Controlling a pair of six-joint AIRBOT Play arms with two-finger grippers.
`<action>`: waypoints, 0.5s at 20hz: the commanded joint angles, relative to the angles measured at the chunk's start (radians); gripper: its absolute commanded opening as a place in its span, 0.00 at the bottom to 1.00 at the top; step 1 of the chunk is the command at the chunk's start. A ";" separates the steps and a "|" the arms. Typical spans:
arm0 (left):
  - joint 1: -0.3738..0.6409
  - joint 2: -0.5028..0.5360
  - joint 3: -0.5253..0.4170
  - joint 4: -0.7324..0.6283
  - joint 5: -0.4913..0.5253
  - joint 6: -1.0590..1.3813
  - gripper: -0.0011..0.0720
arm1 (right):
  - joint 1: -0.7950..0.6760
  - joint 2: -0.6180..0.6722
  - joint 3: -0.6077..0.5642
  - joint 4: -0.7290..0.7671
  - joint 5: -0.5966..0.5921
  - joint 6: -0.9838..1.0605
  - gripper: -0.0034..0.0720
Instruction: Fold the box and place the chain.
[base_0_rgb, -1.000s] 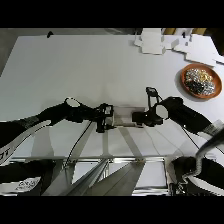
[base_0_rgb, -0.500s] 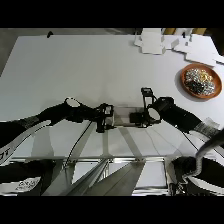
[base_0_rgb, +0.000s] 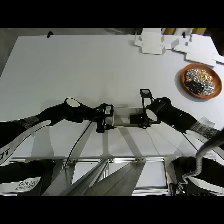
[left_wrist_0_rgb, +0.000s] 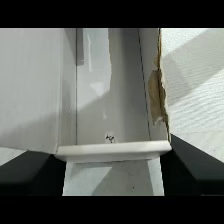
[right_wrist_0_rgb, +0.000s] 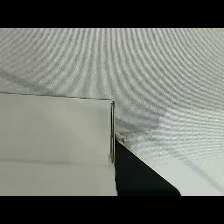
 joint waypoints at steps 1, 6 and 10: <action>0.000 0.000 0.000 0.000 0.001 0.000 0.68 | 0.001 0.019 0.001 -0.008 0.019 -0.045 0.30; 0.000 0.000 0.000 0.000 0.000 0.000 0.68 | 0.000 0.193 0.017 -0.035 0.184 -0.391 0.32; 0.000 0.000 0.000 -0.001 0.001 0.000 0.68 | -0.073 0.332 0.117 -0.104 0.285 -0.547 0.32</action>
